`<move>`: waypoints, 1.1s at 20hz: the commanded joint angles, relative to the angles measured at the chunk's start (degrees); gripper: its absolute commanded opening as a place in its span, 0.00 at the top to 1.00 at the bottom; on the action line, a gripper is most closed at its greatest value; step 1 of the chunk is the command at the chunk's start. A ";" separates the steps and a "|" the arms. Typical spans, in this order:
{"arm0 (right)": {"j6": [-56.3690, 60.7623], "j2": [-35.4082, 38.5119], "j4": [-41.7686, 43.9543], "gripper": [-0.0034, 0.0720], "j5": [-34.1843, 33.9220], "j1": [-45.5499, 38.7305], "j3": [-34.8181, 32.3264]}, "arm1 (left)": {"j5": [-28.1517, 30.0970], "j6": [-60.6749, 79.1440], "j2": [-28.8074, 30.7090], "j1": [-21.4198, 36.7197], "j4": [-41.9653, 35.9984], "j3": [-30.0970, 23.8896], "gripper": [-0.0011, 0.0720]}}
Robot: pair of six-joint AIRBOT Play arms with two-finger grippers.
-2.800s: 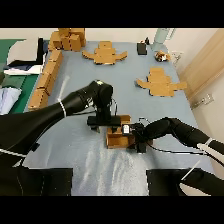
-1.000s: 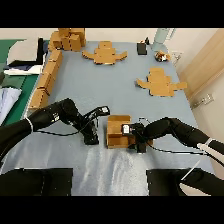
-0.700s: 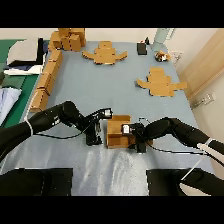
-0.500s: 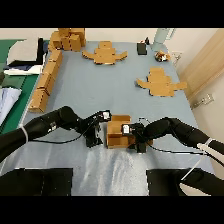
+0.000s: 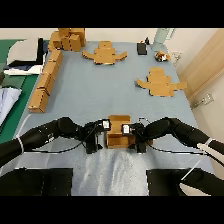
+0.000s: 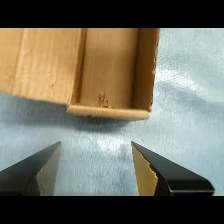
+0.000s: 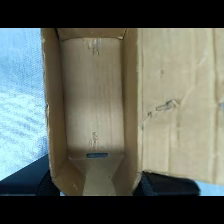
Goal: Fold the box.
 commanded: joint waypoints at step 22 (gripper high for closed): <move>0.00 0.00 0.00 0.43 -0.02 0.00 0.00 | 1.92 0.68 -6.97 -4.85 -1.53 4.52 0.02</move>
